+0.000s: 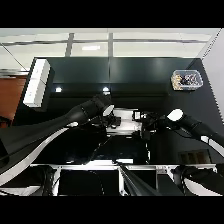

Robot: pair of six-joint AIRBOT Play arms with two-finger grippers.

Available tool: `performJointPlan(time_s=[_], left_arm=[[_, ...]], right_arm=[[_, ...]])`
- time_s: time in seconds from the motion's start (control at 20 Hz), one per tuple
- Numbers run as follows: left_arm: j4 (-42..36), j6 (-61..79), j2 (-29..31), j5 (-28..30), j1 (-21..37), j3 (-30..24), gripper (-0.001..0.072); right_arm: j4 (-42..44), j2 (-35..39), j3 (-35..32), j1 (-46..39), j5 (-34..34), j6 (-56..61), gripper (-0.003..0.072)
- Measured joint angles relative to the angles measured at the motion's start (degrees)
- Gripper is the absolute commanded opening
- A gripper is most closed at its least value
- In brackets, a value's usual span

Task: Fold the box and place the chain.

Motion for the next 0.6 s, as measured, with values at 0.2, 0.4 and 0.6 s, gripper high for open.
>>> performJointPlan(time_s=[0.2,0.4,0.6], left_arm=[[0.0,-0.9,0.0,0.4,0.1,0.0,0.0023],[-0.3,-1.5,0.0,0.4,0.2,0.0,0.0023],[-0.3,-1.7,0.0,0.2,0.3,0.0,0.0023]], right_arm=[[0.0,0.0,0.0,0.0,0.0,0.0,0.0474],[0.0,0.0,0.0,0.0,0.0,0.0,0.0713],[-1.2,0.7,0.0,-0.3,-0.4,3.2,0.0714]])
